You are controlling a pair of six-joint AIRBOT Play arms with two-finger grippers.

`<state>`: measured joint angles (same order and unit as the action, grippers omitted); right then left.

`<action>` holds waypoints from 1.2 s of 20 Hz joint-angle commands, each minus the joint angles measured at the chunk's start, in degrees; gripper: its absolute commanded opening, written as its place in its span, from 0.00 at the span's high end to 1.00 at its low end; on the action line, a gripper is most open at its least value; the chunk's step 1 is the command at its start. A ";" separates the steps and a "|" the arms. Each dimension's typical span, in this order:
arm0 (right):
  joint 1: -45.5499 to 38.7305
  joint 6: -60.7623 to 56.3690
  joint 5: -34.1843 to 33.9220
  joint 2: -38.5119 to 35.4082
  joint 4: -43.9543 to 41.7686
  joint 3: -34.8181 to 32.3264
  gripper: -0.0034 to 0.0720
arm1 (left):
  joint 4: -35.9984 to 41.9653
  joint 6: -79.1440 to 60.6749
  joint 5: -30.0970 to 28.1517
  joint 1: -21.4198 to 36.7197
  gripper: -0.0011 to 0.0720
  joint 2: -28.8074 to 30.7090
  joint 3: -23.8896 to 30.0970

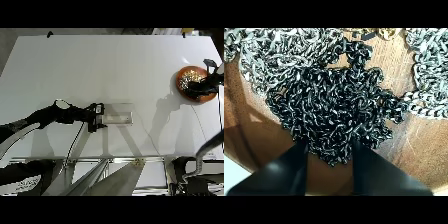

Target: Fold the box and place the chain.

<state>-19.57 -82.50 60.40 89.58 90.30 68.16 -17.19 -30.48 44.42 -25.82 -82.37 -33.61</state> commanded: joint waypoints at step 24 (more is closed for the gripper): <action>0.00 4.85 19.58 -41.35 -21.07 0.02 0.93 | -0.02 -0.02 0.00 0.02 0.56 0.02 0.02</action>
<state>-19.57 -78.91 76.31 55.27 77.78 68.16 -17.19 -30.50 44.42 -25.82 -82.37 -33.61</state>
